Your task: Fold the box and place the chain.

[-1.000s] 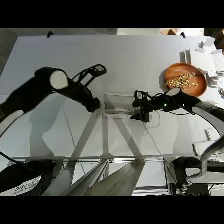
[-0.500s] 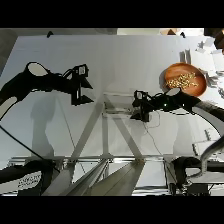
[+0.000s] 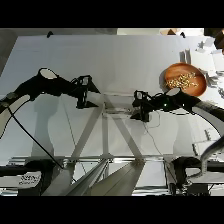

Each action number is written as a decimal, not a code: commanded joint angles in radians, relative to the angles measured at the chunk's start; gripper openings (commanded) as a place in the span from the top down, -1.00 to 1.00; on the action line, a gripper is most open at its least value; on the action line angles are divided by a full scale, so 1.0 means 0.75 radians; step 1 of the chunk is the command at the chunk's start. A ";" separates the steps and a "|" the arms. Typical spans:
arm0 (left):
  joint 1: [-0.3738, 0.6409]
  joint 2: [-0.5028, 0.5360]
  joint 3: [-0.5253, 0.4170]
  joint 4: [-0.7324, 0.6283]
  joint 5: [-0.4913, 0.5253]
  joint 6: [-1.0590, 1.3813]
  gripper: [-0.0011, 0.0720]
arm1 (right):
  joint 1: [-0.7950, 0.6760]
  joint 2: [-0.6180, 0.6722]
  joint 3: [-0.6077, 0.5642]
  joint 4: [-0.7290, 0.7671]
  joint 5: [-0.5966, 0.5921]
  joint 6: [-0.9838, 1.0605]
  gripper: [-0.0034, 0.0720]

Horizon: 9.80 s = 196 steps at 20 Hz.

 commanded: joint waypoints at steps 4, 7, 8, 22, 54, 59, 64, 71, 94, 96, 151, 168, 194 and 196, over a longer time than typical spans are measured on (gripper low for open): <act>-0.004 -0.071 -0.045 -0.088 -0.032 0.109 -0.94 | 0.001 -0.001 0.001 0.000 0.000 0.001 -0.47; -0.007 -0.096 -0.045 -0.187 -0.054 0.102 -0.94 | 0.001 -0.001 0.001 0.000 0.000 0.001 -0.47; -0.008 -0.101 -0.045 -0.187 -0.080 0.101 -0.94 | 0.001 -0.001 0.001 0.000 0.000 0.001 -0.47; -0.015 -0.101 -0.045 -0.098 -0.118 0.018 -0.93 | 0.001 -0.001 0.001 0.000 0.000 0.001 -0.47; -0.031 -0.161 -0.045 -0.170 -0.120 -0.011 -0.95 | 0.001 -0.001 0.001 0.000 0.000 0.001 -0.47; -0.029 -0.158 -0.045 -0.092 -0.123 -0.014 -0.95 | 0.001 -0.001 0.001 0.000 0.000 0.001 -0.47; -0.031 -0.158 -0.045 -0.115 -0.139 -0.046 -0.95 | 0.001 -0.001 0.001 0.000 0.000 0.001 -0.47; -0.094 -0.157 -0.046 -0.131 -0.102 -0.104 -0.95 | 0.001 -0.001 0.001 0.000 0.000 0.001 -0.47; -0.195 -0.155 -0.113 -0.157 0.155 -0.106 -0.92 | 0.001 -0.001 0.001 0.000 0.000 0.001 -0.47; -0.205 -0.154 -0.113 -0.154 0.164 -0.107 -0.91 | 0.001 -0.001 0.001 -0.001 0.000 0.001 -0.47; -0.205 -0.154 -0.113 -0.152 0.162 -0.107 0.48 | 0.002 0.442 0.001 0.131 -0.159 0.506 0.89; -0.205 -0.154 -0.113 -0.152 0.162 -0.107 0.48 | 0.049 0.292 0.001 -0.139 -0.313 0.524 0.89; -0.205 -0.154 -0.113 -0.152 0.162 -0.107 0.48 | 0.234 0.315 -0.068 -0.339 -0.257 0.490 0.87; -0.205 -0.154 -0.113 -0.152 0.162 -0.106 0.48 | 0.234 0.315 -0.068 -0.339 -0.257 0.490 0.27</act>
